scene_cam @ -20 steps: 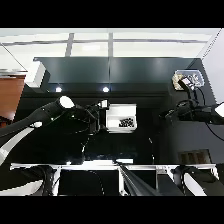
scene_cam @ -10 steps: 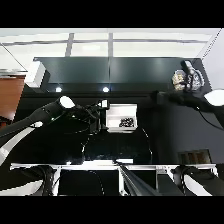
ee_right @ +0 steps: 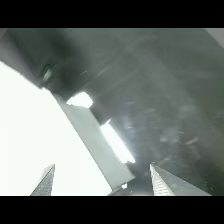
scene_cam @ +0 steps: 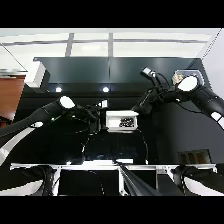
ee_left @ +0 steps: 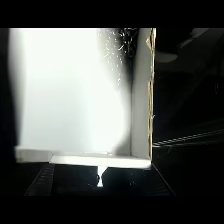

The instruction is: Fold the box and place the chain.

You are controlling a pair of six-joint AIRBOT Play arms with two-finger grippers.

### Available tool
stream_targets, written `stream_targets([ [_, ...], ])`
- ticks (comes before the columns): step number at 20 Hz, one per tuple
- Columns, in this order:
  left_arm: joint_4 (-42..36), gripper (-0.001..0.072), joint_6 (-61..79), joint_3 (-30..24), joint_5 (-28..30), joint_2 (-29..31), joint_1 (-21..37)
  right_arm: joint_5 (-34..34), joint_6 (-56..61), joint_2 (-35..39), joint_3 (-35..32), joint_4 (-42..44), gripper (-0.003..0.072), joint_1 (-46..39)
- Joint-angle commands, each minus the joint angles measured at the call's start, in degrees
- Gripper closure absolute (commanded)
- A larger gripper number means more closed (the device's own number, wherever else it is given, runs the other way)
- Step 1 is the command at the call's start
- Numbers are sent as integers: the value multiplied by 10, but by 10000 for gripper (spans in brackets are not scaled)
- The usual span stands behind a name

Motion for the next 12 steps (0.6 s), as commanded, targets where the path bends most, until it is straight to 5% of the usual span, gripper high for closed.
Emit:
stream_targets([
  [1, 0, 234, 0, 0, 0, 0, 0, 56, -123, 2, 5, -12, -25, 12],
  [12, 0, 233, 0, 0, -4, 0, 0, 62, -107, 0, -5, -28, -25, 59],
])
